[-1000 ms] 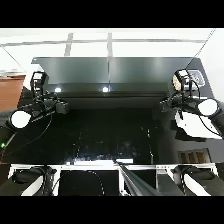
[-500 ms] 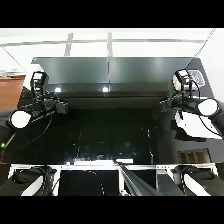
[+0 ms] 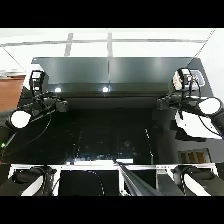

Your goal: Fold the box and place the chain.

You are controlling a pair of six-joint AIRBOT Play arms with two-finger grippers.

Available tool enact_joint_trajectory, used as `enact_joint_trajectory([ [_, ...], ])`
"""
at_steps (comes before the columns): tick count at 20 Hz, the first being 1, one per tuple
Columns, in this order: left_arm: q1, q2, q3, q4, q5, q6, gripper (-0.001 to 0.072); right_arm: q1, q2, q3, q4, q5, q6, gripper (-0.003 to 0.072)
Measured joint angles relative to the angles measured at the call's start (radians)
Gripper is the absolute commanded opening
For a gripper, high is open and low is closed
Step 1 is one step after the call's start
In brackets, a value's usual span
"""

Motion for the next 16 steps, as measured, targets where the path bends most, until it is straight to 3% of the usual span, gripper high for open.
enact_joint_trajectory([
  [1, 0.0, -0.001, 0.0, -0.005, 0.001, 0.0, 0.0697, 0.0, 0.0, 0.0, 0.05, 0.002, 0.002, 0.072],
  [4, 0.002, -0.005, 0.0, -0.01, -0.006, -0.003, 0.0704, -0.021, 0.0, 0.005, 0.12, 0.038, 0.021, 0.072],
  [7, 0.006, -0.006, 0.0, 0.0, -0.034, -0.004, 0.0703, -0.145, -0.001, 0.061, -0.01, 0.109, 0.143, 0.072],
  [12, 0.007, -0.006, 0.0, 0.021, -0.079, -0.004, 0.0703, -0.593, -0.074, 0.256, -0.459, 0.216, 0.366, 0.072],
  [14, 0.007, -0.006, -0.001, 0.025, -0.087, -0.005, 0.0703, -0.796, -0.169, 0.351, -0.529, 0.268, 0.398, 0.072],
  [16, 0.007, -0.006, -0.001, 0.026, -0.092, -0.005, 0.0704, -0.947, -0.288, 0.457, -0.504, 0.332, 0.373, 0.072],
])
